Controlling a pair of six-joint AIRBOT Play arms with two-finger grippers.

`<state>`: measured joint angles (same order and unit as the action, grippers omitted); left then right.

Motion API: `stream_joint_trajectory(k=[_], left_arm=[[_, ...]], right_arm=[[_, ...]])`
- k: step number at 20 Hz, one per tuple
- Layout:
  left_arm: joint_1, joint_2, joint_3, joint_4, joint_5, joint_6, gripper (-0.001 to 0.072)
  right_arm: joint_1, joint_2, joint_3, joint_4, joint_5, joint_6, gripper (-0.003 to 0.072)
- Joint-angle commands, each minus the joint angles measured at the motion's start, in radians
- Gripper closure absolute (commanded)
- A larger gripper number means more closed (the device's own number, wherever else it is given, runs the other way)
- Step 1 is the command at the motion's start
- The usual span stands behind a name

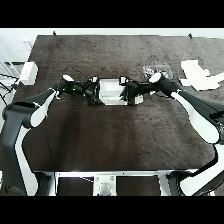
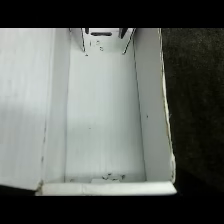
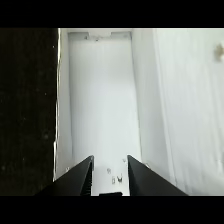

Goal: Fold the box and place the chain.

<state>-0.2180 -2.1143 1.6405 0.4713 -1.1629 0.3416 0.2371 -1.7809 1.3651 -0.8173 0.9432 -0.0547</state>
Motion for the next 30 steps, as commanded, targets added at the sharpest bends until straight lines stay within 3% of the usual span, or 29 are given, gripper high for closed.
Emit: stream_joint_trajectory(k=[1,2,3,4,15,16,17,18,21,27,30], left_arm=[[0.000,-0.001,0.000,-0.001,0.001,-0.001,0.0236],[0.000,-0.001,0.000,-0.001,0.001,-0.001,0.0236],[0.000,-0.001,0.000,-0.001,0.001,-0.001,0.0236],[0.000,-0.001,0.000,-0.001,0.001,-0.001,0.0235],[0.000,-0.001,0.000,-0.001,0.000,-0.001,0.0236],[0.000,-0.001,0.000,-0.001,0.000,-0.001,0.0235],[0.000,-0.001,0.000,-0.001,0.000,-0.001,0.0235],[0.000,-0.001,0.000,-0.001,0.000,-0.001,0.0235],[0.000,-0.001,0.000,-0.001,0.001,-0.001,0.0236],[0.000,-0.001,0.000,-0.001,0.000,-0.001,0.0236],[0.000,-0.001,0.000,-0.001,0.001,-0.001,0.0236]], right_arm=[[0.004,-0.011,0.000,0.013,-0.020,0.001,0.0378],[0.001,-0.011,0.000,0.013,-0.020,0.000,0.0375],[-0.003,-0.011,0.000,0.013,-0.020,0.000,0.0289],[-0.008,-0.011,0.000,0.013,-0.019,0.001,0.0112],[-0.016,-0.008,0.000,0.012,-0.015,0.002,0.0108],[-0.016,-0.003,0.000,0.005,-0.008,0.002,0.0143],[-0.016,0.006,0.000,-0.042,-0.002,0.008,0.0453],[-0.016,0.017,0.000,-0.103,0.003,0.033,0.0544],[-0.021,0.053,0.000,-0.278,0.004,0.198,0.0668],[-0.080,0.204,0.000,-0.298,0.007,0.454,0.0672],[-0.149,0.270,0.000,-0.298,0.009,0.711,0.0672]])
